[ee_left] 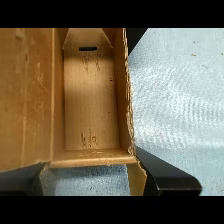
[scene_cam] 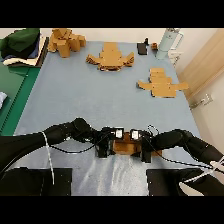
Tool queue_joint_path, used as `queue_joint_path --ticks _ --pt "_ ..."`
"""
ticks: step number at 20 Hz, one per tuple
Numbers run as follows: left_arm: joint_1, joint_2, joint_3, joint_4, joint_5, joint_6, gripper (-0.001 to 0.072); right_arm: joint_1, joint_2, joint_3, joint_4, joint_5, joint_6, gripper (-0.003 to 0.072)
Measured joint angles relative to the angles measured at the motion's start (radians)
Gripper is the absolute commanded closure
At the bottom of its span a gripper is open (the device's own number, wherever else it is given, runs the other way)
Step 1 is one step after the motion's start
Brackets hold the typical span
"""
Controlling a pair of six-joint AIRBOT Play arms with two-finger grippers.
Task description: Fold the box.
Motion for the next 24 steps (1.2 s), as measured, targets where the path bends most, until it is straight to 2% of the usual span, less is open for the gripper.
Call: queue_joint_path --ticks 22,23,24 --pt "-0.001 0.000 0.000 0.000 0.000 -0.001 0.0182 0.000 0.000 0.003 -0.018 0.000 0.000 0.0147" --pt "-0.001 0.000 0.000 0.000 0.000 -0.001 0.0182 0.000 0.000 0.003 -0.011 0.000 0.000 0.0100" --pt "-0.001 0.000 0.000 0.000 0.000 0.000 0.0182 0.000 0.000 0.003 -0.006 -0.003 0.001 -0.0031"
